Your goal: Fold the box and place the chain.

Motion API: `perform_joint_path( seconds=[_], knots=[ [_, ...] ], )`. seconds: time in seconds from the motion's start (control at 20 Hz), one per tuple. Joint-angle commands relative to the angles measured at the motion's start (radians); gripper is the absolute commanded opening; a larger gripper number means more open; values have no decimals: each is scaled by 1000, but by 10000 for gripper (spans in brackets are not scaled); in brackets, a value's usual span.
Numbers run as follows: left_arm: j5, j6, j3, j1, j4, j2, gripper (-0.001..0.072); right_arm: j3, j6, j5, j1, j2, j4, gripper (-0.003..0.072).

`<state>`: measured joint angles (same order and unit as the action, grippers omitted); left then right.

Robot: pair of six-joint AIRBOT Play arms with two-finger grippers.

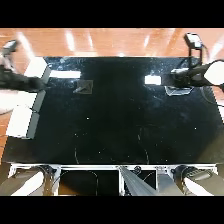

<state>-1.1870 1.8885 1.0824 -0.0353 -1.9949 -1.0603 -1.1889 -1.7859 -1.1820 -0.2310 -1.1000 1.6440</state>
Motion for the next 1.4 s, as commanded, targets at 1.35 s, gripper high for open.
perform_joint_path(
  seconds=[1.35],
  knots=[
    [444,-138,-138,266,288,-119,22,202,-58,-135,71,-14,111,32]
  ],
)
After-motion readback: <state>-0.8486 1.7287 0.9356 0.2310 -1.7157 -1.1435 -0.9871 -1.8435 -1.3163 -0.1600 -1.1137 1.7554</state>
